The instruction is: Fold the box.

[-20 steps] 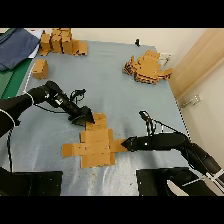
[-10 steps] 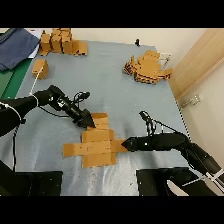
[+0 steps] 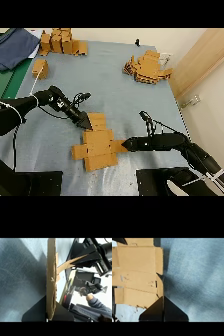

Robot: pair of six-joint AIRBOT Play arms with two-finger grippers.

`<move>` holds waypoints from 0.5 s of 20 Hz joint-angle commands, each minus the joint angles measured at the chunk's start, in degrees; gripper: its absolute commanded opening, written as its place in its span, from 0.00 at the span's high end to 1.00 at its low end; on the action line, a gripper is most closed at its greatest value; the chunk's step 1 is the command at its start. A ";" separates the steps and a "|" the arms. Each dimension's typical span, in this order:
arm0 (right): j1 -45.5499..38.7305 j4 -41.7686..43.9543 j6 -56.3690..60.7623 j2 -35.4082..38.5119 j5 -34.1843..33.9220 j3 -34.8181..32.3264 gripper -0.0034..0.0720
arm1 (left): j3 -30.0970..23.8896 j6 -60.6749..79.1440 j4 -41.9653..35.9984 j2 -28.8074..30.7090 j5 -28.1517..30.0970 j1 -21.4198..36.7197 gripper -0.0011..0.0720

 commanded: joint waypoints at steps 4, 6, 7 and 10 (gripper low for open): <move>0.04 -0.02 0.07 -0.02 0.11 -0.02 0.95 | -0.02 2.45 0.42 -0.02 1.33 0.00 0.96; 0.04 -0.02 0.07 -0.02 0.11 -0.02 0.95 | -0.02 3.74 0.35 -0.02 1.36 -0.02 0.97; 0.04 0.00 0.04 -0.02 0.13 -0.02 0.95 | -0.02 4.50 0.17 -0.02 1.33 -0.02 0.97; -0.13 -0.02 2.49 -0.02 1.84 0.09 0.39 | -0.02 6.75 -2.51 0.37 1.75 -0.70 0.97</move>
